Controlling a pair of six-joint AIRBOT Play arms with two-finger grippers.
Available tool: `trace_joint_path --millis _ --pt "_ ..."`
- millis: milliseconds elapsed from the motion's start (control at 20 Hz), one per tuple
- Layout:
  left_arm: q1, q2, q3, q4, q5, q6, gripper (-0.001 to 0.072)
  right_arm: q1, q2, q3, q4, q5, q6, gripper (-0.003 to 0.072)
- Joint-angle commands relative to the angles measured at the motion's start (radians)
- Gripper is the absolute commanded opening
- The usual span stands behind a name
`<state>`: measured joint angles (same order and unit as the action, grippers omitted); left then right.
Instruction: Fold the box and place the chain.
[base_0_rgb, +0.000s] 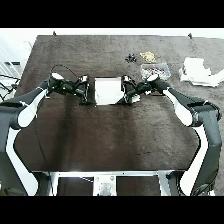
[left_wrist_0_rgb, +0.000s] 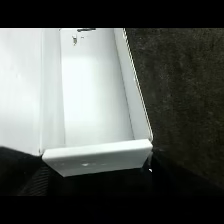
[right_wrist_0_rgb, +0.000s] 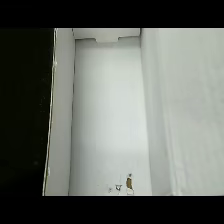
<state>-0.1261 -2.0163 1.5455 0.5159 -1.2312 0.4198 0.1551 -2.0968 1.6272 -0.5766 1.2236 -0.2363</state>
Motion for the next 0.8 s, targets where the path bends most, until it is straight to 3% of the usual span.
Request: trace_joint_path --millis 0,750 --pt "-0.005 0.000 0.000 -0.001 0.029 0.000 0.0720 0.001 0.000 0.000 0.000 0.000 0.000 0.0397" --pt "-0.029 -0.037 0.000 -0.043 0.071 0.009 0.0720 0.001 0.000 0.000 0.000 0.000 0.000 0.0397"
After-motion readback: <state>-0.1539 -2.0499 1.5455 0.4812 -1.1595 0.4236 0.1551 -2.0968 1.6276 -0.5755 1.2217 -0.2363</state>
